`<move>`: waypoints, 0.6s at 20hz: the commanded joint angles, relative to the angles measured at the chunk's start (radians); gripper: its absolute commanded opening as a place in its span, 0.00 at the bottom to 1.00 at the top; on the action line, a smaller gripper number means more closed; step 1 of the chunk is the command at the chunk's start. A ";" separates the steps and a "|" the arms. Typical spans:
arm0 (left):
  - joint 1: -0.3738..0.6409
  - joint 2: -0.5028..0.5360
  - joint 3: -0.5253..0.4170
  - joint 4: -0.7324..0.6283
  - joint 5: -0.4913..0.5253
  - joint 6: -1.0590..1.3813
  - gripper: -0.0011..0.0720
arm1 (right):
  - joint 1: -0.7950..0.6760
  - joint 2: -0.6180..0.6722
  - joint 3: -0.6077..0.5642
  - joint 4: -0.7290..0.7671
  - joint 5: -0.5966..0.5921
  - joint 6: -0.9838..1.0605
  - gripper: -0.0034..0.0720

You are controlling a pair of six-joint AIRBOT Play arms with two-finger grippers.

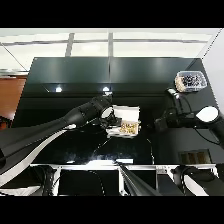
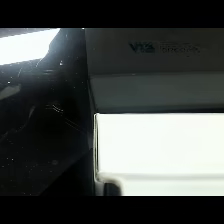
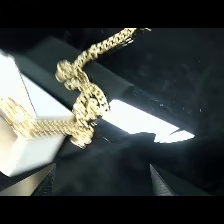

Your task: Fold the box and place the chain.

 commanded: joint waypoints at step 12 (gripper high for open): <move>0.000 0.000 0.000 0.000 0.004 0.000 0.06 | 0.271 -0.146 -0.034 -0.040 -0.323 -0.652 1.00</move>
